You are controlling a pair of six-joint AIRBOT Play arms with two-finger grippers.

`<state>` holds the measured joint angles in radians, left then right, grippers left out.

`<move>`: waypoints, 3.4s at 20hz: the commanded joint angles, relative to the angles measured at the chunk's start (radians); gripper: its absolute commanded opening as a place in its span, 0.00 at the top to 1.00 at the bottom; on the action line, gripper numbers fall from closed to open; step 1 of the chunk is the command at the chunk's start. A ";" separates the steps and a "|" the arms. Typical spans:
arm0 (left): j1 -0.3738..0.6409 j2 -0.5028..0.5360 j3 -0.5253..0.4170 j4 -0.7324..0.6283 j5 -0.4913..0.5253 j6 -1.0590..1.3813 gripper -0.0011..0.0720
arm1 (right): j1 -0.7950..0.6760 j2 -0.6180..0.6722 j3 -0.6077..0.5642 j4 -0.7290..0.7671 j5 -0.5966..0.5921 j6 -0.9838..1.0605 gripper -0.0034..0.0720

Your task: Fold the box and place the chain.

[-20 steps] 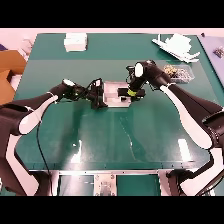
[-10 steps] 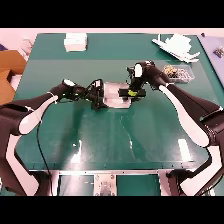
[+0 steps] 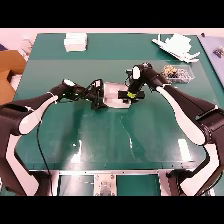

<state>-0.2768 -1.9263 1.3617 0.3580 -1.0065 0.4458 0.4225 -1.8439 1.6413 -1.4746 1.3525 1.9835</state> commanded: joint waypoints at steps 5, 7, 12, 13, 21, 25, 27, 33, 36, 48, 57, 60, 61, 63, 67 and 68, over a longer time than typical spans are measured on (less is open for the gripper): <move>0.000 0.000 0.000 0.000 0.000 0.000 0.26 | 0.010 -0.002 0.001 -0.004 -0.017 0.007 0.68; 0.000 0.000 0.000 0.000 0.000 0.000 0.26 | 0.010 -0.003 0.001 -0.004 -0.017 0.003 0.81; 0.000 0.000 0.000 0.000 0.000 0.000 0.26 | 0.011 -0.003 0.002 -0.005 -0.026 -0.004 0.94; 0.000 0.000 0.000 0.000 0.001 0.000 0.26 | 0.011 -0.003 0.002 -0.005 -0.028 -0.005 0.94; 0.000 0.000 0.000 0.000 0.001 0.000 0.26 | 0.010 0.000 0.017 -0.005 -0.013 0.002 0.29; 0.000 0.000 0.000 0.000 0.001 0.000 0.26 | 0.008 0.034 0.044 -0.024 -0.007 -0.005 0.28; 0.000 0.000 0.000 0.000 0.001 0.000 0.26 | 0.005 0.058 0.055 -0.047 0.021 -0.006 0.28; 0.000 0.000 0.000 0.000 0.001 0.000 0.26 | -0.030 0.196 0.084 -0.118 0.082 -0.055 0.29; 0.000 0.000 0.000 0.000 0.001 0.000 0.26 | -0.071 0.283 0.114 -0.188 0.081 -0.113 0.29; 0.000 0.000 0.000 0.000 0.001 0.000 0.26 | -0.341 0.362 0.113 -0.193 -0.056 -0.327 0.41; 0.000 0.000 0.000 0.000 0.002 0.000 0.26 | -0.393 0.353 0.071 -0.046 0.079 -0.231 0.51; 0.000 0.000 0.000 0.000 0.000 0.000 0.26 | -0.397 0.318 -0.074 0.105 0.095 -0.143 0.51; 0.000 0.000 0.000 0.000 0.001 0.000 0.26 | -0.397 0.289 -0.113 0.134 0.108 -0.137 0.50; 0.000 0.000 0.000 0.000 0.001 0.000 0.26 | -0.396 0.225 -0.143 0.185 0.123 -0.133 0.48; 0.000 0.000 0.000 0.000 0.001 0.000 0.26 | -0.366 0.168 -0.145 0.095 0.131 -0.143 0.48; 0.000 0.000 0.000 0.000 0.001 0.000 0.26 | -0.350 0.164 -0.145 0.058 0.134 -0.155 0.48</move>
<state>-0.2771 -1.9263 1.3617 0.3576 -1.0058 0.4454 0.0490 -1.6474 1.5105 -1.3632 1.4662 1.8301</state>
